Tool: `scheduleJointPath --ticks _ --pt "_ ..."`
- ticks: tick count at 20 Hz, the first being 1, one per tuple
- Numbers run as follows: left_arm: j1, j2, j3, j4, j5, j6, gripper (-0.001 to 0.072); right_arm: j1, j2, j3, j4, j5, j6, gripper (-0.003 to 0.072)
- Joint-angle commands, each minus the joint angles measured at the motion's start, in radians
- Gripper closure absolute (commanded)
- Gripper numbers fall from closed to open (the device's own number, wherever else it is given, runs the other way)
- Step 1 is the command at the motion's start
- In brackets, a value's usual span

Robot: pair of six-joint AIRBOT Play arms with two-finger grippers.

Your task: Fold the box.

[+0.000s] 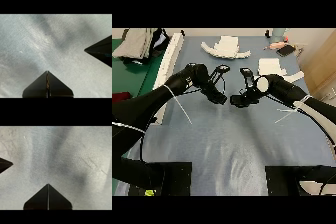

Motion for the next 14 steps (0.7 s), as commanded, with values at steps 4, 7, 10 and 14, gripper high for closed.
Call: scheduleJointPath --ticks 4,7,10,14 --pt "0.000 0.000 0.001 0.000 0.000 0.000 0.0692 0.001 0.000 0.001 0.000 0.000 0.000 0.0681" --pt "0.000 0.000 0.001 0.000 0.000 0.000 0.0692 0.001 0.000 0.001 0.000 0.000 0.000 0.0681" --pt "0.000 0.000 0.001 0.000 0.000 0.000 0.0692 0.002 0.000 0.001 0.002 -0.003 0.006 0.0681" --pt "0.000 0.000 0.001 0.000 0.000 0.000 0.0692 0.002 -0.001 0.001 0.057 -0.050 0.008 0.0681"
